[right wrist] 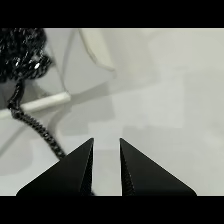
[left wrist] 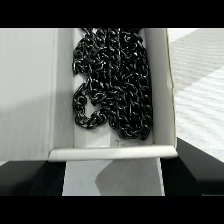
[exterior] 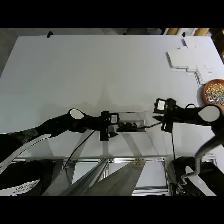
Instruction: Fold the box and place the chain.
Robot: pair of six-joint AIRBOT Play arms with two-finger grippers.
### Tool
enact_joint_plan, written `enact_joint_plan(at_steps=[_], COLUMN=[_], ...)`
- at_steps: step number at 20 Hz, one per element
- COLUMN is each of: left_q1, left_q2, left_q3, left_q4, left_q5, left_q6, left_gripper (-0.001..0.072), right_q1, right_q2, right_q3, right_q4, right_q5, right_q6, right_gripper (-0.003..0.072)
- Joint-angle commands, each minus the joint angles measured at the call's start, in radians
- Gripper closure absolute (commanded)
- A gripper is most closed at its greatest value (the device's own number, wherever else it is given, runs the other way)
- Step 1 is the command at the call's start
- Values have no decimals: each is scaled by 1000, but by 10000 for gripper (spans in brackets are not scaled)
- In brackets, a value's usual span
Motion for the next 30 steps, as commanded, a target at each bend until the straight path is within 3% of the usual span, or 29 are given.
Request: enact_joint_plan(at_steps=[1,6,20,23,25,27,30], left_q1=[0,0,0,0,0,0,0], left_q2=[0,0,0,0,0,0,0], left_q3=[0,0,0,0,0,0,0], left_q4=[0,0,0,0,0,0,0], left_q5=[0,0,0,0,0,0,0], left_q6=[0,0,0,0,0,0,0], left_gripper=[365,365,365,365,365,365,365], right_q1=[27,103,104,153,195,212,218], right_q2=[-93,-132,-162,-162,-162,-133,14], right_q3=[-37,-46,-47,-53,-57,-57,-57], right_q4=[-16,-17,-82,-57,-68,-122,-293], right_q5=[-25,-31,-5,-14,-27,-25,0], right_q6=[-86,-134,-132,-132,-129,-48,100], right_gripper=[493,483,489,535,665,665,665])
